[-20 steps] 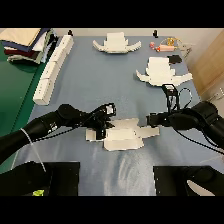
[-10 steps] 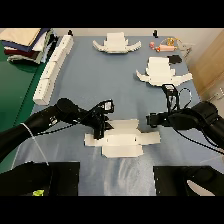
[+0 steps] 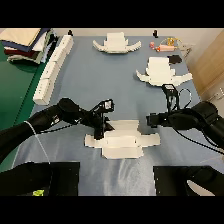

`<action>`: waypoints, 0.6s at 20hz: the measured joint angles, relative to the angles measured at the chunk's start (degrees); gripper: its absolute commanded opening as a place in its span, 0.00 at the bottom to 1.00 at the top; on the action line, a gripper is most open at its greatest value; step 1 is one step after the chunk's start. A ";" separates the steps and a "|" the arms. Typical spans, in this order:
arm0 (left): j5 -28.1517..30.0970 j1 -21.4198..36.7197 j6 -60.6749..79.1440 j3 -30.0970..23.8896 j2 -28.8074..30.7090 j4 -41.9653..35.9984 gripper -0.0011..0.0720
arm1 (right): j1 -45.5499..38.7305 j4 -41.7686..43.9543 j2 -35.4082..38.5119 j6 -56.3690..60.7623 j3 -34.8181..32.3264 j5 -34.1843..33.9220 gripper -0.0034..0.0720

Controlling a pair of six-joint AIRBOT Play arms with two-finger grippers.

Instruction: Fold the box.

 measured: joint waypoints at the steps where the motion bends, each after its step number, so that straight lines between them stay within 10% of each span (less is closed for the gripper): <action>1: -0.57 -0.02 -0.22 0.00 0.02 0.04 0.04 | 0.00 0.00 -0.02 0.00 0.00 0.00 0.57; 8: -1.92 -2.38 -2.64 0.00 0.44 3.41 0.04 | 0.00 0.00 -0.02 0.00 0.00 -0.04 0.57; 10: -1.62 -2.60 -3.37 0.00 0.55 4.22 0.04 | 0.00 0.00 -0.02 -0.02 0.00 -0.22 0.41; 12: -1.38 -2.67 -3.80 0.00 0.57 4.61 0.04 | 0.00 0.00 -0.02 -0.02 0.00 -1.11 0.04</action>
